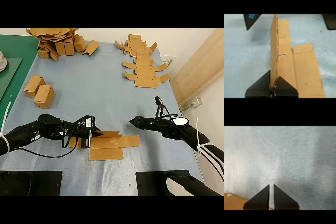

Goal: Fold the box.

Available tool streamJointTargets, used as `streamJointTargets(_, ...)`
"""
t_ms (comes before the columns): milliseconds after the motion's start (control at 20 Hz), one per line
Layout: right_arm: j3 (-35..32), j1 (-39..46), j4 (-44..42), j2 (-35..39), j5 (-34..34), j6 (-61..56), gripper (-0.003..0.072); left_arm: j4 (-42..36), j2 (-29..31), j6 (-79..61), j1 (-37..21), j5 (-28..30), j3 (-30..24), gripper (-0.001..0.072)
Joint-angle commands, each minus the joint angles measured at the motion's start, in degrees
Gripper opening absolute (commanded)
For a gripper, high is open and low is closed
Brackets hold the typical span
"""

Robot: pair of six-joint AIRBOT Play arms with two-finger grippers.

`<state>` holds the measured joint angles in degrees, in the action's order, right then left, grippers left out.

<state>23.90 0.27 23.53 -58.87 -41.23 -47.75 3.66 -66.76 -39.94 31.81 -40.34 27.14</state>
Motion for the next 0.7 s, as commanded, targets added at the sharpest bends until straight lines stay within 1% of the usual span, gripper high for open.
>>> streamJointTargets(0, 0.07, -0.04, -0.46, 0.02, -0.26, 0.39, 0.0092, 3.28, -0.37, 1.01, 0.0, -2.01, -0.57, 0.0016)
streamJointTargets(250, 0.07, -0.04, -0.63, 0.02, -0.76, 0.85, 0.0092, 2.95, -0.26, 1.01, -0.11, 1.27, -0.5, 0.0016)
streamJointTargets(350, 0.07, -0.04, -0.61, 0.02, -0.85, 0.9, 0.0091, 2.95, -0.13, 1.01, -0.11, 2.4, 0.52, 0.0016)
streamJointTargets(500, 0.07, -0.04, -0.61, 0.02, -1.38, 0.92, 0.0092, 2.75, 0.44, 2.64, -0.11, 2.47, 1.95, 0.0016)
streamJointTargets(650, 0.07, -0.04, -0.61, 0.02, -1.55, 0.9, 0.0091, 2.75, 0.46, 3.67, -0.13, 4.0, 2.34, 0.0016)
